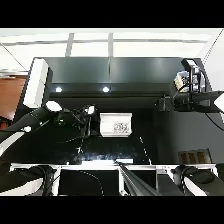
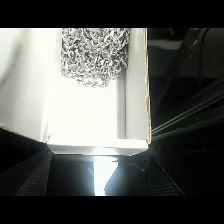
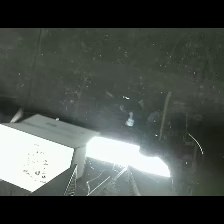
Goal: Fold the box and place the chain.
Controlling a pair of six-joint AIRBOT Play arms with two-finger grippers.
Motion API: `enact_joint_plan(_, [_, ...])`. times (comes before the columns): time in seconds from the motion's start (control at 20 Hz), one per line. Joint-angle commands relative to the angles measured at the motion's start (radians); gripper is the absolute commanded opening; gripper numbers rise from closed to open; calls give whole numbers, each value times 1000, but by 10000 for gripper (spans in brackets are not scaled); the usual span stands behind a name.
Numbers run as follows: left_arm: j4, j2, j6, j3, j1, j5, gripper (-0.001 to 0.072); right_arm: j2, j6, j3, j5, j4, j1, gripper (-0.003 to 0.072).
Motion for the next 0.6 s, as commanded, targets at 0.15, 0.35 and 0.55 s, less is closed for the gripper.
enact_joint_plan(0.15, [-21,-8,-3,1,-4,0,713,1,0,1,-10,0,0,375])
enact_joint_plan(0.35, [-19,-8,-27,2,-29,46,713,1,0,1,-14,0,0,375])
enact_joint_plan(0.55, [-10,-8,-48,3,-43,73,713,1,0,1,-17,0,0,375])
